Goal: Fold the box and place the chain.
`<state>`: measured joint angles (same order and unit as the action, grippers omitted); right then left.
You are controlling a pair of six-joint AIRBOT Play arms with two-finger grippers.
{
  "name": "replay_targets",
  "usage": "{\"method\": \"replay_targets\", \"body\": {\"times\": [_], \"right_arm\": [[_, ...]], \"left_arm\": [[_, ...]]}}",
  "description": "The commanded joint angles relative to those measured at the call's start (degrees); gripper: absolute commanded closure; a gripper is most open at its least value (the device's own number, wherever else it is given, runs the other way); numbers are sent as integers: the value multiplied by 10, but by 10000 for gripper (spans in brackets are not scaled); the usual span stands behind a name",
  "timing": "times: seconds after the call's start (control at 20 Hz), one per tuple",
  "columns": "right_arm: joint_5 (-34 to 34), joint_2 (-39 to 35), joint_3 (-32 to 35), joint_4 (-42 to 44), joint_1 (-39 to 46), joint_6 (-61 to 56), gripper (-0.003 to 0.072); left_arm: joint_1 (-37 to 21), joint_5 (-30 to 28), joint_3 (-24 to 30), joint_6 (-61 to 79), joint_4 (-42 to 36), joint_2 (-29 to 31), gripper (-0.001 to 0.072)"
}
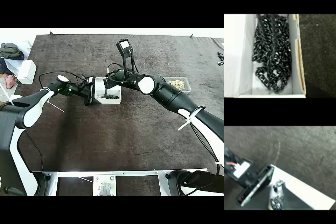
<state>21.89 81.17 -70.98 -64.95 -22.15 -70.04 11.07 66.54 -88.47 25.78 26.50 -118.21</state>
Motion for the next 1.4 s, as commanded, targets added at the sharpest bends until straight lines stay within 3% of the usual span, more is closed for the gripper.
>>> {"method": "replay_targets", "body": {"times": [0.0,0.05,0.1,0.15,0.2,0.35,0.55,0.7,0.75,0.8,1.0,1.35], "right_arm": [[37,0,0,-34,0,-1,256],[38,0,0,-36,0,0,392],[38,-1,0,-42,0,0,430],[38,-1,-1,-47,0,0,383],[36,-1,-2,-48,5,0,417],[61,14,-32,-35,59,15,418],[241,93,-142,261,185,259,418],[356,174,-231,340,252,304,420],[387,202,-261,349,265,315,508],[406,225,-287,349,271,315,524],[453,289,-338,348,271,344,523],[489,313,-338,331,238,405,515]], "left_arm": [[0,0,0,0,0,0,298],[0,0,0,0,0,0,298],[0,0,0,0,0,0,298],[0,0,0,0,0,0,298],[0,0,0,0,0,0,298],[0,0,0,0,0,0,298],[0,0,0,0,0,0,298],[0,0,0,0,0,0,298],[0,0,0,0,0,0,298],[0,0,0,0,0,0,298],[0,0,0,0,0,0,298],[0,0,0,0,0,0,298]]}}
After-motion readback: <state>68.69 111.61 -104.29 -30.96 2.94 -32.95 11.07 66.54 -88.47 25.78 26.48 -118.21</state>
